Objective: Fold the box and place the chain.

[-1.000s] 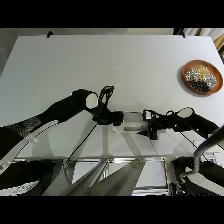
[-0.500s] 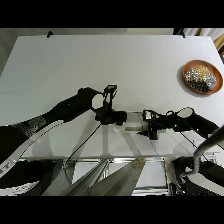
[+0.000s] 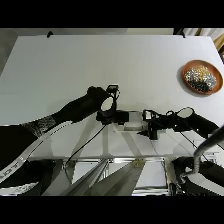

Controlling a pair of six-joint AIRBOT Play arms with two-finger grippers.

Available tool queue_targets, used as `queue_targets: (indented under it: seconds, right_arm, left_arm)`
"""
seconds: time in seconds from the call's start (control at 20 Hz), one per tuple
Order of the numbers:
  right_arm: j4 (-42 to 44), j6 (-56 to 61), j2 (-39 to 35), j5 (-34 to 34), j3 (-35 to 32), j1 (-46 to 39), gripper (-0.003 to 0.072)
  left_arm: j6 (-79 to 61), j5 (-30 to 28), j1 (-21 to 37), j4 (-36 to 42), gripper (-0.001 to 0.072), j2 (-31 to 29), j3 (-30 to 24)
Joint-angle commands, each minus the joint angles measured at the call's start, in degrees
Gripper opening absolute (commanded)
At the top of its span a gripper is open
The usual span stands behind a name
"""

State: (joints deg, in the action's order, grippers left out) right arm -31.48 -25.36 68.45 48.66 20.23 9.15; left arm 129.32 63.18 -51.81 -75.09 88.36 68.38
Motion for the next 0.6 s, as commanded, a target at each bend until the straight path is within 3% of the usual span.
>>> queue_targets:
  seconds: [0.0, 0.1, 0.55]
  right_arm:
    - [0.0, 0.0, 0.0, 0.0, 0.0, 0.0, 0.0343]
    - [0.0, 0.0, 0.0, 0.0, 0.0, 0.0, 0.0343]
    - [0.0, 0.0, 0.0, 0.0, 0.0, 0.0, 0.0343]
  left_arm:
    - [3.2, -1.3, -1.2, -1.6, 0.0456, 0.2, 0.4]
    - [3.4, -1.2, -1.7, -1.8, 0.041, 0.4, 0.4]
    - [4.7, -0.8, -3.7, -1.7, 0.0375, 4.2, 0.3]
